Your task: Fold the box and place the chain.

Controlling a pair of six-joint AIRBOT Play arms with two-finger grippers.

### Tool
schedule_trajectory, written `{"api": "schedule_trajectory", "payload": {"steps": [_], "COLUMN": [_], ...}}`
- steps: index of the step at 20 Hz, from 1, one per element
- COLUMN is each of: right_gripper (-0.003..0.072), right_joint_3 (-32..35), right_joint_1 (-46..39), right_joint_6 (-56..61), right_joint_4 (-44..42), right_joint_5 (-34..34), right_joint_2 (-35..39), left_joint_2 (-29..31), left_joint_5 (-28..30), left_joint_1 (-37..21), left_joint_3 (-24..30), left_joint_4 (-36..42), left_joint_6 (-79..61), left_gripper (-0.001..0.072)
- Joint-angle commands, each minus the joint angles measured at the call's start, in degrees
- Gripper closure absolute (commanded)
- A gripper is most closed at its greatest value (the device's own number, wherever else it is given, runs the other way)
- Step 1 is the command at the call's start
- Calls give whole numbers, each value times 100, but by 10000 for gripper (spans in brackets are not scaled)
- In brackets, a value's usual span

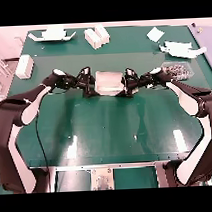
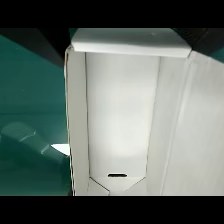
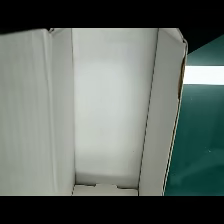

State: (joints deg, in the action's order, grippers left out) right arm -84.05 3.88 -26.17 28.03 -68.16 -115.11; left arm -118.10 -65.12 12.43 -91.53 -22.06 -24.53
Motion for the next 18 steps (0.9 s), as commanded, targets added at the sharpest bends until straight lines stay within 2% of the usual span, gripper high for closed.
{"api": "schedule_trajectory", "payload": {"steps": [1, 18], "right_gripper": [128, 129], "right_joint_3": [0, 0], "right_joint_1": [2, 2], "right_joint_6": [4, 4], "right_joint_4": [-13, -13], "right_joint_5": [13, 15], "right_joint_2": [4, 4], "left_joint_2": [-48, -101], "left_joint_5": [11, 37], "left_joint_1": [2, 4], "left_joint_3": [0, 0], "left_joint_4": [20, 321], "left_joint_6": [-59, -446], "left_gripper": [15, 16]}}
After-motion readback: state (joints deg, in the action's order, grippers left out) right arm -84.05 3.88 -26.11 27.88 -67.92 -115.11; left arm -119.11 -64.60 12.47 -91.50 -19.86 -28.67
